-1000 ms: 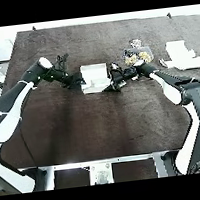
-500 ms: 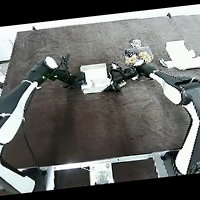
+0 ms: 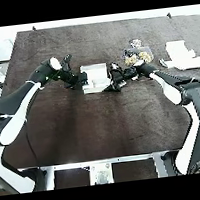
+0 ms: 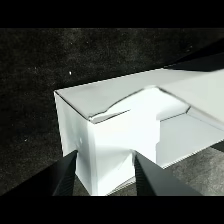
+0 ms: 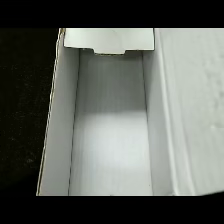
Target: Fold the box and place the chain.
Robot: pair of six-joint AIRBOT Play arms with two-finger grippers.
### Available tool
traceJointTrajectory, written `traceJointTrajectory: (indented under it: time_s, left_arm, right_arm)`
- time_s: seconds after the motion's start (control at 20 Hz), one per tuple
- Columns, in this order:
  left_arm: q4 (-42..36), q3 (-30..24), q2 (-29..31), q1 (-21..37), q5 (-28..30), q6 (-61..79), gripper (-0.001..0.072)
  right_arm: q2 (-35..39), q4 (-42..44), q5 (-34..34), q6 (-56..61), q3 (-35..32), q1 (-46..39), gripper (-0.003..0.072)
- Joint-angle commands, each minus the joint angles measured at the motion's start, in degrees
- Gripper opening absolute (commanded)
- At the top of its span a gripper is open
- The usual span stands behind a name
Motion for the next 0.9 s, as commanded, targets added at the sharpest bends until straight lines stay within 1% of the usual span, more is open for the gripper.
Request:
traceJointTrajectory:
  time_s: [0.0, 0.15, 0.3, 0.4, 0.5, 0.65, 0.85]
  left_arm:
    - [4.13, 1.05, -0.24, -0.94, -0.26, -3.02, 0.0413]
    - [8.46, 3.28, -1.05, -1.97, -1.90, -6.54, 0.0413]
    - [9.73, 6.12, -3.58, -2.93, -3.82, -7.63, 0.0413]
    - [11.98, 8.11, -4.90, -3.58, -5.68, -9.03, 0.0413]
    - [14.56, 10.08, -6.01, -4.26, -7.72, -10.43, 0.0413]
    - [15.93, 13.14, -8.37, -4.48, -11.06, -11.54, 0.0413]
    - [19.91, 19.56, -12.22, -5.62, -17.16, -12.00, 0.0412]
  right_arm:
    - [0.00, 0.02, 0.04, 0.00, -0.02, 0.00, 0.0591]
    - [0.00, 0.04, 0.04, 0.00, -0.02, 0.00, 0.0590]
    - [0.00, 0.02, 0.04, 0.00, -0.02, 0.00, 0.0590]
    - [0.00, 0.02, 0.04, 0.00, -0.02, 0.00, 0.0591]
    - [0.00, 0.02, 0.04, 0.00, -0.02, 0.00, 0.0591]
    - [0.00, 0.02, 0.04, 0.00, -0.02, 0.00, 0.0591]
    - [0.00, 0.02, 0.02, 0.00, -0.02, 0.00, 0.0591]
